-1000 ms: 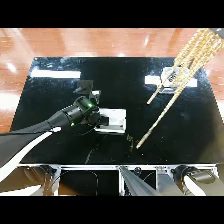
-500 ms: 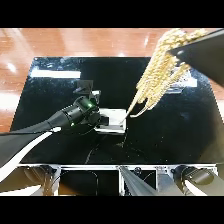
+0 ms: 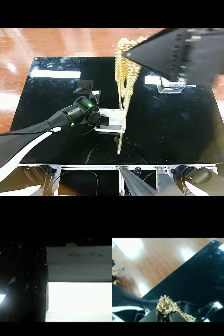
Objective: Fold the box and place the chain.
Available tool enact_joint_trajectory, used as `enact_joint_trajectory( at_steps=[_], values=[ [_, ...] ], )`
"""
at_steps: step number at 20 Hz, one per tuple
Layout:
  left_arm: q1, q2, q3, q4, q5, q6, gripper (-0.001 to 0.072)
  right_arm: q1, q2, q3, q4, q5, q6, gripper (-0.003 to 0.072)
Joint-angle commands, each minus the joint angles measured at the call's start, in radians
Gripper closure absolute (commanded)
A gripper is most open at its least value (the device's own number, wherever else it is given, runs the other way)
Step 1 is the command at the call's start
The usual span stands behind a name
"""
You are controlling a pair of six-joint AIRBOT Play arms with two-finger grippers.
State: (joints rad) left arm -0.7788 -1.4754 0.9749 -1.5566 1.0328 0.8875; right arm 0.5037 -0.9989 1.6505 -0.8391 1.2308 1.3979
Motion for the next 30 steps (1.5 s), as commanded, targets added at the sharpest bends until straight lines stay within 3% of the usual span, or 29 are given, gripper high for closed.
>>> enact_joint_trajectory(
  at_steps=[1,4,6,16,20,23,30],
  values=[
    [-0.001,0.0,0.0,0.0,-0.001,0.0,0.0683,0.005,-0.06,0.0,0.017,-0.088,-0.044,0.0661],
    [-0.001,0.0,0.0,0.0,-0.001,0.0,0.0683,0.005,-0.064,0.002,0.019,-0.201,-0.07,0.0661],
    [-0.001,0.0,0.0,0.0,-0.001,0.0,0.0683,0.005,-0.066,0.001,0.018,-0.198,-0.071,0.0661],
    [0.0,0.0,0.0,0.0,-0.002,0.0,0.0683,0.006,-0.066,0.0,-0.019,0.09,-0.051,0.0659],
    [0.0,0.0,0.0,0.0,-0.001,0.0,0.0683,0.066,-0.066,-0.01,-0.113,0.145,0.002,0.0659],
    [0.0,0.0,0.0,0.0,-0.002,0.0,0.0684,0.119,-0.066,-0.082,-0.161,0.175,0.039,0.066],
    [0.0,0.0,0.0,0.0,-0.001,0.0,0.0683,0.136,-0.066,-0.311,-0.169,0.05,0.043,0.0661]
  ],
)
